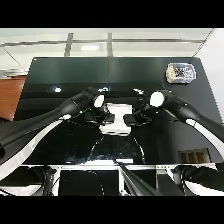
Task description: Fold the box and place the chain.
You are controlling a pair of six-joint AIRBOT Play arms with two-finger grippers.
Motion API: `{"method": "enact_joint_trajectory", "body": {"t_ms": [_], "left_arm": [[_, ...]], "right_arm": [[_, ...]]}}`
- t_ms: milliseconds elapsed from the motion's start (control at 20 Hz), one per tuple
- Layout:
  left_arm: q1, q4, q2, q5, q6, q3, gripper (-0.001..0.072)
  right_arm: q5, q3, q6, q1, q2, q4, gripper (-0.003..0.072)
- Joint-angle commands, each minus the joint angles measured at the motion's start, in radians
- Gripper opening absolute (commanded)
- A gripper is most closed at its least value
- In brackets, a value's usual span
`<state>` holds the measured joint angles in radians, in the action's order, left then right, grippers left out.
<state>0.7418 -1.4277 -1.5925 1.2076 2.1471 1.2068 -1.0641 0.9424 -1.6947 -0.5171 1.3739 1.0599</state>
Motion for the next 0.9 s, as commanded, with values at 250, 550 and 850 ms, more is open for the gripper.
{"method": "enact_joint_trajectory", "body": {"t_ms": [250, 550, 850], "left_arm": [[-0.001, -0.003, 0.000, -0.001, 0.000, 0.001, 0.0026], [-0.001, -0.003, 0.000, -0.001, 0.000, 0.001, 0.0026], [-0.001, -0.003, 0.000, -0.002, 0.000, 0.001, 0.0026]], "right_arm": [[-0.072, 0.113, -0.478, -0.161, 0.089, 0.327, 0.0296], [-0.103, 0.113, -0.554, -0.169, 0.110, 0.329, 0.0296], [-0.096, 0.120, -0.565, -0.181, 0.117, 0.329, 0.0016]]}}
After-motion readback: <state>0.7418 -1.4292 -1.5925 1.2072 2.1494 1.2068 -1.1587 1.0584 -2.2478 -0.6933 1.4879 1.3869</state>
